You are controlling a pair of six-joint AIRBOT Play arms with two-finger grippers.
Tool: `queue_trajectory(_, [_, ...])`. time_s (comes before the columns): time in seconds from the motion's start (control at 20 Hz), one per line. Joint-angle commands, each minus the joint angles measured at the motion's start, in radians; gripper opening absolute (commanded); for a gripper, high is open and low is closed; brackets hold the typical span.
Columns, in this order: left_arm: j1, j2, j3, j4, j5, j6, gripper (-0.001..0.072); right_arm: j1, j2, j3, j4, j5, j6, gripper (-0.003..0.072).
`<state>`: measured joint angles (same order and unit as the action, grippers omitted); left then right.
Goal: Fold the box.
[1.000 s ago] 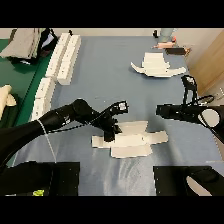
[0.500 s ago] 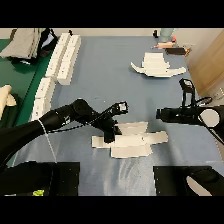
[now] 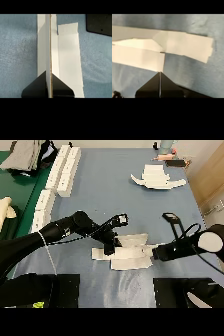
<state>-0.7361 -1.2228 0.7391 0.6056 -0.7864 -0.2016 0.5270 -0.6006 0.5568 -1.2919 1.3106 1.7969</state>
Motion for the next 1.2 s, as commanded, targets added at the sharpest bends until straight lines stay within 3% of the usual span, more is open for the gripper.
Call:
queue_trajectory(0.0, [0.000, 0.000, -0.001, 0.000, 0.000, 0.000, 0.0015, 0.256, 0.065, -0.031, 0.020, -0.001, -0.147, 0.0002])
queue_trajectory(0.05, [0.000, 0.000, -0.001, 0.000, 0.000, 0.001, 0.0015, 0.349, 0.076, -0.050, -0.009, -0.033, -0.204, 0.0004])
queue_trajectory(0.1, [0.000, 0.000, -0.001, 0.000, 0.000, 0.000, 0.0015, 0.429, 0.079, -0.070, -0.042, -0.056, -0.274, 0.0072])
queue_trajectory(0.15, [0.000, 0.000, -0.001, 0.000, 0.000, 0.000, 0.0015, 0.502, 0.077, -0.097, -0.095, -0.091, -0.339, 0.0357])
queue_trajectory(0.2, [0.000, 0.000, -0.001, 0.000, 0.000, 0.001, 0.0015, 0.558, 0.066, -0.124, -0.163, -0.138, -0.377, 0.0537])
queue_trajectory(0.25, [0.000, 0.000, -0.001, 0.000, 0.001, 0.000, 0.0015, 0.604, 0.048, -0.154, -0.246, -0.193, -0.426, 0.0625])
queue_trajectory(0.3, [0.000, 0.000, -0.001, 0.000, 0.001, 0.001, 0.0015, 0.631, 0.028, -0.179, -0.325, -0.243, -0.452, 0.0663])
queue_trajectory(0.4, [0.000, 0.000, -0.001, 0.000, 0.000, 0.000, 0.0015, 0.645, -0.034, -0.201, -0.455, -0.329, -0.455, 0.0662])
queue_trajectory(0.55, [0.000, 0.000, -0.001, 0.000, 0.000, 0.000, 0.0015, 0.645, -0.126, -0.201, -0.520, -0.423, -0.438, 0.0661])
queue_trajectory(0.75, [0.000, 0.000, -0.001, 0.000, 0.000, 0.000, 0.0015, 0.645, -0.190, -0.198, -0.586, -0.443, -0.214, 0.0661])
queue_trajectory(1.15, [0.000, 0.000, -0.001, 0.000, 0.000, 0.001, 0.0015, 0.627, 0.048, -0.173, -0.660, -0.417, -0.039, 0.0660])
